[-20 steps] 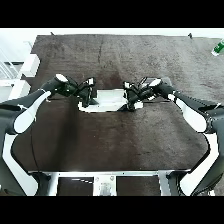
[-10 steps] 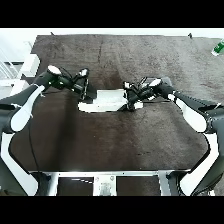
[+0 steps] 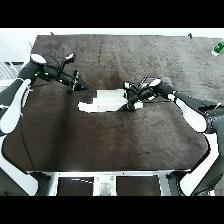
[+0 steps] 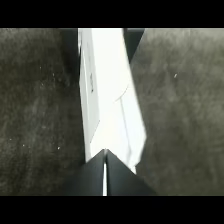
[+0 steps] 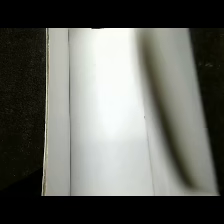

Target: Fold the box and place the chain.

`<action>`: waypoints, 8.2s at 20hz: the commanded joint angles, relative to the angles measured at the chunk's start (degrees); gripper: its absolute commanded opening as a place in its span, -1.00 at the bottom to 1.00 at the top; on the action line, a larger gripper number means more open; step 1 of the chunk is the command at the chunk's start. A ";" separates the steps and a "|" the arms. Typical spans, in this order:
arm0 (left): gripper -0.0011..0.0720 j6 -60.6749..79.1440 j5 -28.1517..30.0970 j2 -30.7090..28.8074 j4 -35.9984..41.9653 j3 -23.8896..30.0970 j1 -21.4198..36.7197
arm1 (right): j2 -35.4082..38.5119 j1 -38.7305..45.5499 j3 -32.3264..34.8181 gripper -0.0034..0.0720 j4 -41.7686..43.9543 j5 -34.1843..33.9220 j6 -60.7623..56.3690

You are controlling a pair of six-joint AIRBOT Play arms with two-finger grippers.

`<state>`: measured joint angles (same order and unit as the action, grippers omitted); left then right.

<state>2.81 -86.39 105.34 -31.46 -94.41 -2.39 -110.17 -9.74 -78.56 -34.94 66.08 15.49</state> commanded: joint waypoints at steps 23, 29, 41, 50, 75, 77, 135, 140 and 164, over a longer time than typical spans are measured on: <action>-0.91 -0.94 44.26 -9.99 8.41 22.51 -15.34 | -0.04 -0.07 0.00 0.53 0.02 0.00 -0.02; -0.91 -3.91 48.33 -9.03 1.64 20.02 -15.37 | -0.04 -0.07 0.00 0.53 0.04 0.00 -0.02; -0.91 -4.11 46.69 -4.87 1.75 20.02 -15.37 | -0.04 -0.07 0.00 0.53 0.04 0.00 -0.02; -0.91 -4.26 47.84 -4.15 0.46 20.02 -15.65 | -0.04 -0.07 0.00 0.54 0.04 0.00 -0.02; 0.97 -4.26 22.91 -10.40 -22.27 16.04 -11.15 | -0.04 -0.07 0.00 0.53 0.02 0.00 -0.02; 0.97 -4.31 24.94 -9.44 -23.06 16.09 -12.55 | -0.04 -0.07 0.00 0.53 0.04 0.00 -0.02; -0.66 -5.31 31.43 -4.44 -21.90 17.88 -15.61 | -0.04 -0.07 0.00 0.53 0.04 0.00 -0.02; -0.66 -5.31 31.45 -4.44 -19.96 17.88 -15.61 | -0.04 -0.07 0.00 0.54 0.04 0.00 -0.02; 0.58 -2.80 30.36 -4.46 -28.04 17.86 -15.37 | -0.04 -0.07 0.00 0.53 0.04 0.00 -0.02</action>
<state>-0.03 -55.94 100.86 -58.92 -76.53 -17.78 -110.19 -9.85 -78.56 -34.83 65.98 15.42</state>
